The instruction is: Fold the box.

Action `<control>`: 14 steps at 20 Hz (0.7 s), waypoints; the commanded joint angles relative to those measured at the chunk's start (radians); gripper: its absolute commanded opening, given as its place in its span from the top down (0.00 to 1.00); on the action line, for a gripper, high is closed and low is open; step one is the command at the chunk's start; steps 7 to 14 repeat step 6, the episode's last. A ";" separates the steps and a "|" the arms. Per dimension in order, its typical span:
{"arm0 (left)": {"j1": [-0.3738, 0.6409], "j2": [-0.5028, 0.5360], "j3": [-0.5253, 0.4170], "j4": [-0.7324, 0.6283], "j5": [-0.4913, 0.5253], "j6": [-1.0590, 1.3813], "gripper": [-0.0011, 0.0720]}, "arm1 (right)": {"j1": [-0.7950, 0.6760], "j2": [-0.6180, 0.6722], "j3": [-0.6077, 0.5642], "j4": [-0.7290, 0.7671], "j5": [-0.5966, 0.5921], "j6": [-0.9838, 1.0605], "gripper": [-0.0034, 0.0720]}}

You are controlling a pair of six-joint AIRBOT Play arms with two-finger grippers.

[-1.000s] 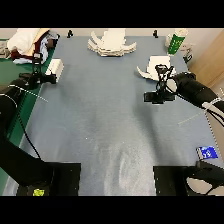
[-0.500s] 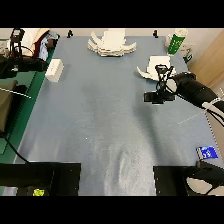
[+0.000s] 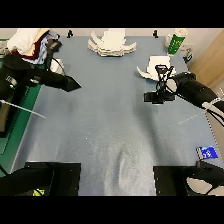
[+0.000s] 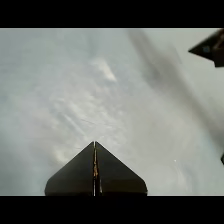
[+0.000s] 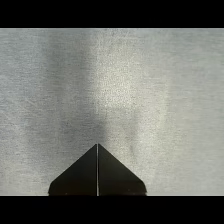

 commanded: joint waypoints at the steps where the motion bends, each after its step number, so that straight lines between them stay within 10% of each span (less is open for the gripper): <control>1: -0.159 0.018 -0.124 0.015 0.106 -0.046 0.97 | 0.000 -0.001 0.001 0.000 0.000 0.000 0.95; 14: -0.213 0.005 -0.137 0.011 0.158 -0.045 0.97 | 0.000 -0.001 0.001 0.000 0.000 0.000 0.95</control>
